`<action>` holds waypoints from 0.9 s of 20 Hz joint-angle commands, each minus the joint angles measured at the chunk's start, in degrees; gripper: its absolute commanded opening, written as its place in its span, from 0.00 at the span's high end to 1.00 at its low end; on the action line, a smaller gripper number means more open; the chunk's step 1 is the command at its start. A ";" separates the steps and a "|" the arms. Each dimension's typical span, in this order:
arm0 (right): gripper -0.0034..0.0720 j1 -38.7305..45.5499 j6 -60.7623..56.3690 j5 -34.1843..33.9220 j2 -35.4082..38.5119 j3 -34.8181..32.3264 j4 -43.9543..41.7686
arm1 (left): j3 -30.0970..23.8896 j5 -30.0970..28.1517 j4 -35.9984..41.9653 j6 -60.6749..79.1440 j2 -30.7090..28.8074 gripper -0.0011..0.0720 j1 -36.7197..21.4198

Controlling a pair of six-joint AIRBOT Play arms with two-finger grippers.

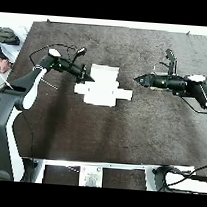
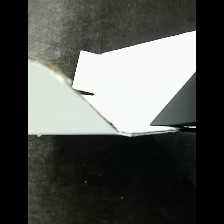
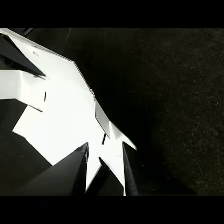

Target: Fold the box and place the chain.

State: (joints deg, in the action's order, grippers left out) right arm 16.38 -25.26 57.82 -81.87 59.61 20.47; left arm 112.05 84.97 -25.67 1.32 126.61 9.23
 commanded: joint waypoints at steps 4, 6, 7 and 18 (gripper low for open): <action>0.58 -0.52 1.73 0.90 0.22 -0.24 0.37 | -4.55 -3.17 5.46 12.98 -0.17 0.98 -1.42; 0.58 -0.76 1.75 0.72 0.22 -0.24 0.35 | -6.64 -5.97 4.63 14.29 -0.81 0.98 -1.49; 0.58 -1.27 1.75 -0.04 0.22 -0.24 0.37 | -7.48 -7.61 4.63 14.99 -0.96 0.98 -1.49; 0.58 -6.60 6.27 -5.99 0.22 -0.24 4.79 | -9.51 -12.50 3.50 19.74 -0.90 0.97 -1.29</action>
